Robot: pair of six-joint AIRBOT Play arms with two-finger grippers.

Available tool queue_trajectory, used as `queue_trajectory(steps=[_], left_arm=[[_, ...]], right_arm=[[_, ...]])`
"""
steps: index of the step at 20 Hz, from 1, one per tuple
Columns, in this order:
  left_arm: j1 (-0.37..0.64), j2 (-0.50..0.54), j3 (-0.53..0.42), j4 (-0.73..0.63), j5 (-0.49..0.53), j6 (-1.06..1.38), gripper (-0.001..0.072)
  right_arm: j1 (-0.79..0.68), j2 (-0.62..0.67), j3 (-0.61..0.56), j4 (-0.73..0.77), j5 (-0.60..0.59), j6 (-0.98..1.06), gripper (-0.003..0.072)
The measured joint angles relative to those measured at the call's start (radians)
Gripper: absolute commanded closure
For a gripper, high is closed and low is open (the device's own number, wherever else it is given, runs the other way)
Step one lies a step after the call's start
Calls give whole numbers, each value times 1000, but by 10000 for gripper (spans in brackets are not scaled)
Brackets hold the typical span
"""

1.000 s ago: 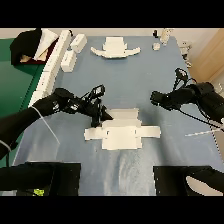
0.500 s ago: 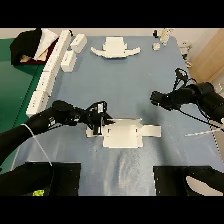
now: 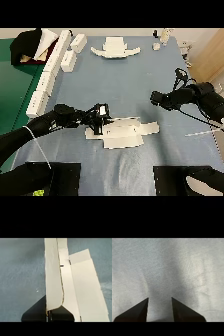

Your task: Fold the box.

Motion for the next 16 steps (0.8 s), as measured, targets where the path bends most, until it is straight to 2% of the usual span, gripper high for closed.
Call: queue_trajectory(steps=[9, 16], left_arm=[[-1, -1, -1, 38, -39, -37, 696], [-1, -11, -1, 2, -82, -15, 696]], right_arm=[[0, 0, 0, 1, 0, 0, 238], [0, 0, 0, 1, 0, 0, 238]])
